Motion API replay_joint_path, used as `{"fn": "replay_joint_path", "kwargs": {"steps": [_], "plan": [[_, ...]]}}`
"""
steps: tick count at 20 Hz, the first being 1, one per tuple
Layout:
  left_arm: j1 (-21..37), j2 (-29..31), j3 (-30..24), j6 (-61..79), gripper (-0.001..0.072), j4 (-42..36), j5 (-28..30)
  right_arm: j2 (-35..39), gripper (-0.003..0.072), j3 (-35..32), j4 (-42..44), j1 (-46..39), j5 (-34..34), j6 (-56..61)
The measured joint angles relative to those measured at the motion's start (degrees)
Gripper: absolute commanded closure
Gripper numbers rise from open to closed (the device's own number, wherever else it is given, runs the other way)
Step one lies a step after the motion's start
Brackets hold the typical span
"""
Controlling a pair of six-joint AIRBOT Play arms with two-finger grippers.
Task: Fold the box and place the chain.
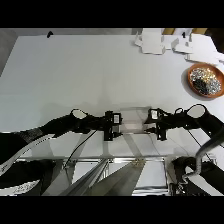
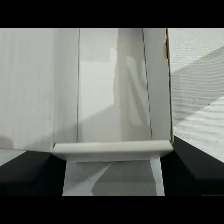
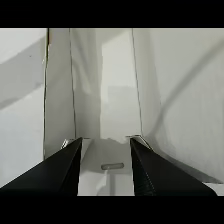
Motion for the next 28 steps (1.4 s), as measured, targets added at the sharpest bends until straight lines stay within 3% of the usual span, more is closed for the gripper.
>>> {"fn": "replay_joint_path", "kwargs": {"steps": [5,8,11,12,15,20,24,28], "plan": [[-0.02,0.0,0.0,0.0,0.0501,-0.24,-0.26,2.29,0.0332,-0.79,-0.92,-0.2,-0.15,3.82],[-0.02,0.0,0.0,-0.04,0.0501,-0.33,-0.22,6.25,0.0478,-0.9,-4.72,-2.29,0.76,11.34],[-0.02,0.0,0.0,-0.09,0.0501,-0.31,-0.13,11.41,0.0557,-0.63,-6.47,-5.75,2.34,19.65],[-0.02,0.0,0.0,-0.09,0.0501,-0.26,-0.13,12.72,0.0658,-0.39,-6.78,-6.86,2.95,21.68],[-0.02,0.0,0.0,-0.09,0.0501,-0.17,-0.13,14.88,0.0667,0.85,-7.45,-10.25,4.72,29.92],[-0.02,0.0,0.0,-0.07,0.0501,-0.15,-0.11,15.1,0.0667,2.21,-11.1,-18.01,2.29,55.06],[-0.02,0.0,0.0,-0.04,0.0501,-0.15,-0.11,10.51,0.0667,2.45,-18.88,-22.58,1.75,71.84],[-0.02,0.0,0.02,0.0,0.0501,-0.15,-0.11,5.27,0.0667,1.6,-19.52,-24.11,3.58,78.88]]}}
